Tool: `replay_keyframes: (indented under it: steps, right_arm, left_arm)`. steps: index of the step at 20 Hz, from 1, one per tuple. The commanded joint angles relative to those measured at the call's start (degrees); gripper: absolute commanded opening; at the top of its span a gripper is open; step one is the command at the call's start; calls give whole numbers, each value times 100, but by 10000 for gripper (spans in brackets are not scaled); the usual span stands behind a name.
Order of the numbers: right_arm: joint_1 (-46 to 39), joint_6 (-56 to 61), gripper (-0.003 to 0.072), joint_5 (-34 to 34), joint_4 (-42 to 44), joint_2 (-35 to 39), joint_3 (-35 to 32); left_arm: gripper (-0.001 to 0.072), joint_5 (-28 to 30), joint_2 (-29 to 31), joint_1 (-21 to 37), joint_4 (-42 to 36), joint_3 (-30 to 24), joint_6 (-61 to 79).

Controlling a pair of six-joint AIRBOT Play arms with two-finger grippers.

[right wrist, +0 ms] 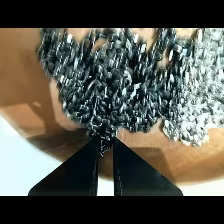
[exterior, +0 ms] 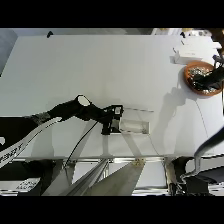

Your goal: Fold the box and place the chain.

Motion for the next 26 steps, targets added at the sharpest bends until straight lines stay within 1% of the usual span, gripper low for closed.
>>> replay_keyframes:
  steps: [1, 5, 9, 11, 13, 17, 20, 23, 26]
  right_arm:
    - [-4, -173, 14, 195, -127, 496, 7]
    - [-2, -481, 14, 608, -118, 1513, 4]
    - [-2, -732, 14, 1239, 116, 2575, 4]
    - [-2, -732, 14, 1565, 492, 3126, 4]
    - [-2, -859, 15, 1823, 1075, 3628, 4]
    - [-2, -885, 15, 2439, 2013, 4437, 4]
    - [35, -901, 15, 2747, 2273, 4933, -22]
    - [417, -896, 15, 2750, 2264, 5416, -243]
    - [1204, -879, 15, 2747, 2264, 5901, -857]
  left_arm:
    - [208, 0, -2, 0, 0, 4, 2]
    - [208, 2, -2, 0, 0, 4, 0]
    - [208, 2, -2, 0, 0, 2, 0]
    - [208, 0, -2, 0, 0, 4, 2]
    - [208, 2, -2, 0, 0, 4, 2]
    - [208, 0, -2, 0, 0, 4, 2]
    - [208, 0, -2, 0, 0, 4, 2]
    - [208, 2, -2, 0, 0, 4, 2]
    - [208, 2, -2, 0, 0, 4, 2]
